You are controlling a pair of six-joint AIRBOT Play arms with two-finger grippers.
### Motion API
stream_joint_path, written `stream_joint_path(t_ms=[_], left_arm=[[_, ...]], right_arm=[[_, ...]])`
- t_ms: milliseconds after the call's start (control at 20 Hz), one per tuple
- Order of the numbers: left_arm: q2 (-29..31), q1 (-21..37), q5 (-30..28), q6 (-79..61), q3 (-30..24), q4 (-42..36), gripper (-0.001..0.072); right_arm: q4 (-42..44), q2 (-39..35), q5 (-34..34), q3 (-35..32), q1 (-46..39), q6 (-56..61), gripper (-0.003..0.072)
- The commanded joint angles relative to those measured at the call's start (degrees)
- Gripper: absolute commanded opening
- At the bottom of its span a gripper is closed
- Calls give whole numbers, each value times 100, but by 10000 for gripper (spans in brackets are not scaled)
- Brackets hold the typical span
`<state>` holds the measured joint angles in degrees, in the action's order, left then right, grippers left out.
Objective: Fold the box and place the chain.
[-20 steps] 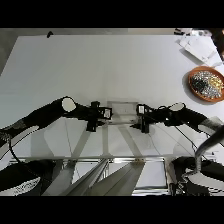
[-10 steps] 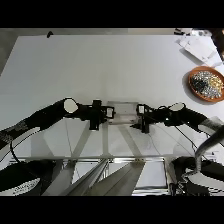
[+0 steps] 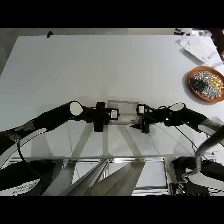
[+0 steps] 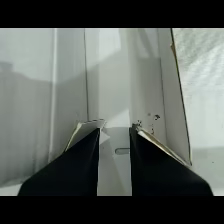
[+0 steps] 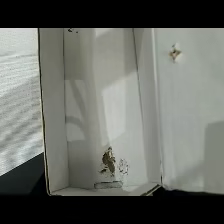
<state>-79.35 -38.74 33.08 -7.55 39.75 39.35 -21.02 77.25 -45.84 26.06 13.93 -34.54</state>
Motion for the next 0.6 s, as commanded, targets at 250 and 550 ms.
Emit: stream_joint_path(t_ms=[250,550], left_arm=[[-160,-101,-313,2,-2,-162,532],[-114,-92,-197,13,-2,-157,59]], right_arm=[[2,2,2,0,4,-2,321],[2,2,2,0,4,0,321]])
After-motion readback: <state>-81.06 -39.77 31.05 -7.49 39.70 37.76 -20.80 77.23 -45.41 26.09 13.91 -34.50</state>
